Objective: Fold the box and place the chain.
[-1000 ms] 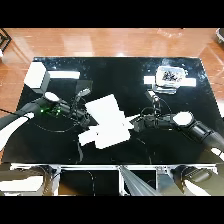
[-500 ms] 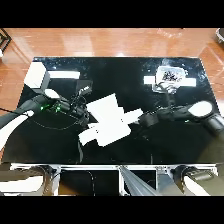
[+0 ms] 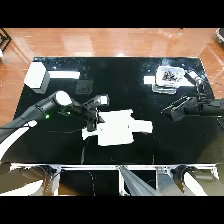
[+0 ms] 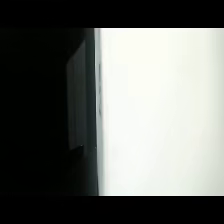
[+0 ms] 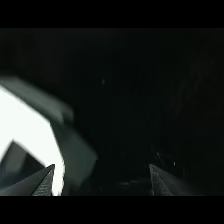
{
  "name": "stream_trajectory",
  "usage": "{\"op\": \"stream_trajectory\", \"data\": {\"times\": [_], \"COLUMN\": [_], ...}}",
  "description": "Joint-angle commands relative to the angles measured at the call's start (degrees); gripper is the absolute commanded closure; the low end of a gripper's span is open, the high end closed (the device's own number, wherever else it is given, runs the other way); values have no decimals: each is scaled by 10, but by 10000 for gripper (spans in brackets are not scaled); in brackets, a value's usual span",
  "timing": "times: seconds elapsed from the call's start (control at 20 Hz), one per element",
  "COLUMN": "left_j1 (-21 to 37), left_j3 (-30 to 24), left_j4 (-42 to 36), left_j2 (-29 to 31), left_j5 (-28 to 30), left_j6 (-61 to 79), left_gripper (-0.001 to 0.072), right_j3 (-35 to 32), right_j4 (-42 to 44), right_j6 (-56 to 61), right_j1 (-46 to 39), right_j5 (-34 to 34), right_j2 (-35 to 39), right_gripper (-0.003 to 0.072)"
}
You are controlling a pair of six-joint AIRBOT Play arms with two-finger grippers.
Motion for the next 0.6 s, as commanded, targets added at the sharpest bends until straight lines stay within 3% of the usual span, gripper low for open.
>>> {"op": "stream_trajectory", "data": {"times": [0.0, 0.15, 0.3, 0.55], "left_j1": [-37, -11, -2, -2], "left_j3": [-15, -52, -64, -63], "left_j4": [62, 29, 18, 26], "left_j2": [28, 21, 15, 10], "left_j5": [52, 140, 128, 103], "left_j6": [31, 25, 25, 25], "left_gripper": [692, 691, 689, 687], "right_j3": [2, -19, -58, -114], "right_j4": [38, 40, 40, 38], "right_j6": [-19, -64, -101, -168], "right_j1": [2, 54, 127, 233], "right_j5": [11, 25, -12, -132], "right_j2": [2, 2, 2, 2], "right_gripper": [-12, -12, -13, -12]}}
